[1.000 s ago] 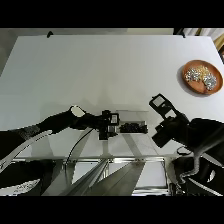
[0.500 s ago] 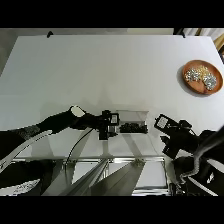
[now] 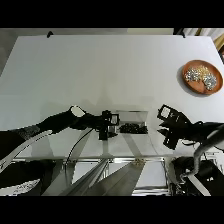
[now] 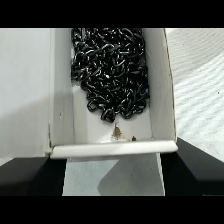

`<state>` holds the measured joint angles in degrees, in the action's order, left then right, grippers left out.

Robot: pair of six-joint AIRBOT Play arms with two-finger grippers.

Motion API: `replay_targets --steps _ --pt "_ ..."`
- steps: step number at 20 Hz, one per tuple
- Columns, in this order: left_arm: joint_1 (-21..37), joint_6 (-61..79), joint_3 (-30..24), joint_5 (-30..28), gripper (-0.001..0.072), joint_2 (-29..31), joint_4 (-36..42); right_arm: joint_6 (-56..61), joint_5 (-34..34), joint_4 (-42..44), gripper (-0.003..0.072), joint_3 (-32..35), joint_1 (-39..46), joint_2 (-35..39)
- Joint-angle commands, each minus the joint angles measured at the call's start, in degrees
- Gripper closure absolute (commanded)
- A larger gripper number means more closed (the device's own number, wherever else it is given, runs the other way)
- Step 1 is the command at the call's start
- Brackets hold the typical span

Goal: Fold the box and place the chain.

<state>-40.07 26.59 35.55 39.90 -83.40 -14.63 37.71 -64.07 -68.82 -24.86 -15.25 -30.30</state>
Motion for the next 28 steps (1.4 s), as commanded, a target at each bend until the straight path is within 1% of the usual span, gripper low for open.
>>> replay_targets --steps 1,3,4,6,8,11,15,17,18,19,22,25,27,28 --pt "-0.02 0.00 0.00 0.15 0.0455 0.02 0.02 -26.93 1.27 10.49 0.0464 0.07 5.03 -9.22" --pt "-0.02 0.00 0.00 0.20 0.0455 0.02 0.02 -38.38 0.55 10.08 0.0466 0.07 5.03 -13.88" --pt "-0.02 0.00 0.00 0.20 0.0455 0.02 0.02 -41.00 0.55 9.20 0.0467 0.07 5.03 -15.19" --pt "-0.02 0.00 0.00 0.22 0.0455 0.02 0.02 -42.93 0.57 8.52 0.0467 0.24 5.92 -16.09" --pt "-0.02 0.00 0.00 0.17 0.0455 0.02 0.02 -44.89 0.74 9.94 0.0466 0.66 7.43 -16.09" --pt "-0.02 0.00 0.00 0.20 0.0455 0.02 0.02 -45.83 0.66 13.60 0.0466 2.64 7.45 -16.09" --pt "-0.02 0.00 0.00 0.20 0.0455 0.02 0.02 -45.40 1.84 13.90 0.0463 3.61 7.45 -16.13" --pt "-0.02 0.00 0.00 0.22 0.0455 0.02 0.02 -42.91 5.31 15.21 0.0411 3.82 7.48 -16.41" --pt "-0.02 0.00 0.00 0.20 0.0455 0.02 0.02 -41.40 6.58 15.23 0.0373 3.80 7.52 -16.79" --pt "-0.02 0.00 0.00 0.20 0.0455 0.02 0.02 -40.61 6.69 15.37 0.0343 3.80 7.52 -17.31" --pt "-0.02 0.00 0.00 0.20 0.0455 0.02 0.02 -40.76 6.21 16.70 0.0343 3.80 7.45 -19.32" --pt "-0.02 0.00 0.00 0.20 0.0455 0.02 0.02 -40.79 5.70 16.68 0.0347 3.80 7.45 -19.58" --pt "-0.02 0.00 0.00 0.20 0.0455 0.02 0.02 -41.29 4.87 16.72 0.0371 3.80 7.45 -19.58" --pt "-0.02 0.00 0.00 0.20 0.0455 0.02 0.02 -41.29 4.70 16.96 0.0371 3.80 7.45 -19.58"
